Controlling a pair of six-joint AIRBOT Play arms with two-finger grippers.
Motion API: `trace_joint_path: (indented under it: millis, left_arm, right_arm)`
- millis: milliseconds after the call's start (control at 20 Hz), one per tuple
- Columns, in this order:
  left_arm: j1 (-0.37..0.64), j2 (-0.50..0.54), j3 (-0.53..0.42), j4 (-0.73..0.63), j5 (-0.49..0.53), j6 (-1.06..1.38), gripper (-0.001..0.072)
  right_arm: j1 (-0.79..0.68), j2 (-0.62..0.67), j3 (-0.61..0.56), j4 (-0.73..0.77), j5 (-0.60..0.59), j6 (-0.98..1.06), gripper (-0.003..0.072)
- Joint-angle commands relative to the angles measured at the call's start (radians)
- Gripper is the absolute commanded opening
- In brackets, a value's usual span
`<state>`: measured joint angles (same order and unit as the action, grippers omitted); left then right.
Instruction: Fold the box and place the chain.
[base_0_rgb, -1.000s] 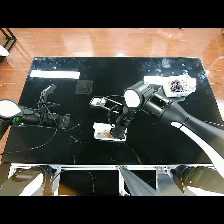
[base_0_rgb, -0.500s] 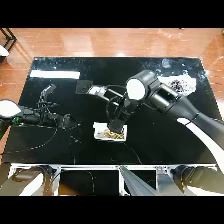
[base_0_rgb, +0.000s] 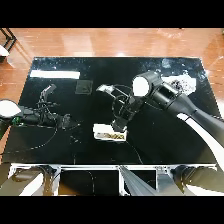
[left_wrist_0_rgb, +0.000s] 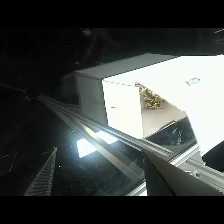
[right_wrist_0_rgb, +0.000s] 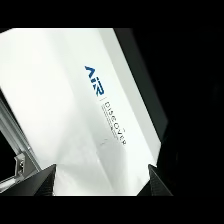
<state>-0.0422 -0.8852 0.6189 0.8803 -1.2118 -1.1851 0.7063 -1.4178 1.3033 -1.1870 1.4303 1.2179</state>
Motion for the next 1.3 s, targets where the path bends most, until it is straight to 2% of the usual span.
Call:
trace_joint_path:
  millis: [0,400,700,1250]
  left_arm:
    - [0.0,0.0,0.0,0.0,0.0,0.0,0.0638]
    - [0.0,0.0,0.0,0.0,0.0,0.0,0.0637]
    - [0.0,0.0,0.0,0.0,0.0,0.0,0.0638]
    - [0.0,0.0,0.0,0.0,0.0,0.0,0.0638]
  right_arm:
    - [0.009,-0.002,-0.073,0.035,-0.049,-0.011,0.0697]
    - [0.06,-0.002,-0.074,0.046,-0.061,-0.157,0.0698]
    - [0.075,-0.002,-0.074,-0.043,-0.097,-0.162,0.0698]
    - [0.117,-0.015,-0.077,-0.111,-0.123,-0.171,0.0698]
